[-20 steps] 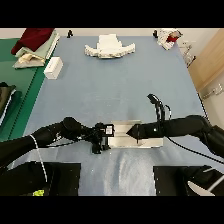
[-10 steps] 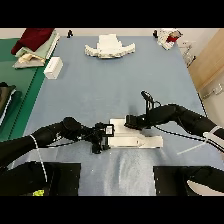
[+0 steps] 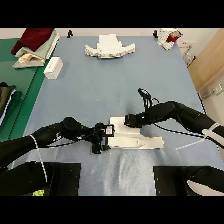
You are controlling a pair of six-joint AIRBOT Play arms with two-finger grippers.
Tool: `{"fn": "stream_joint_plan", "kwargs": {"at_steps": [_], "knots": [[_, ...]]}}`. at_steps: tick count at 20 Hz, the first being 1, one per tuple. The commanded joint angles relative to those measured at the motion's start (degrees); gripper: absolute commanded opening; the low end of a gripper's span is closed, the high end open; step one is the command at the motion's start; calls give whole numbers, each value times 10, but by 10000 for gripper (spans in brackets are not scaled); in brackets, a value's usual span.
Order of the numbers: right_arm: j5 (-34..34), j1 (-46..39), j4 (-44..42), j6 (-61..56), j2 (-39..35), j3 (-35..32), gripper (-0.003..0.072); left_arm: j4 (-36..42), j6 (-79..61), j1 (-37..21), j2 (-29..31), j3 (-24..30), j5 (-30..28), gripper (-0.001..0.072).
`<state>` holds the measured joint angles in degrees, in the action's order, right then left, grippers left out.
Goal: Fold the box.
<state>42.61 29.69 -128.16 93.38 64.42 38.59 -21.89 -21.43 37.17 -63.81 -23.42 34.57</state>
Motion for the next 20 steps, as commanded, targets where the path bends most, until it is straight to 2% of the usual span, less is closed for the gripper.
{"fn": "stream_joint_plan", "kwargs": {"at_steps": [1,4,8,9,10,11,14,20], "knots": [[59,0,51,43,-58,23,170,0,0,0,0,0,0,462],[122,0,114,101,-142,19,169,0,0,0,0,0,0,462],[243,0,120,256,-248,-33,172,0,0,0,0,0,0,462],[259,0,133,276,-271,-53,293,0,0,0,0,0,0,462],[257,0,156,291,-286,-74,564,0,0,0,0,0,0,462],[249,0,186,321,-294,-95,688,0,0,0,0,0,0,462],[205,0,215,414,-284,-141,688,0,0,0,0,0,0,461],[94,1,185,559,-219,-148,659,0,0,0,0,0,0,462]]}}
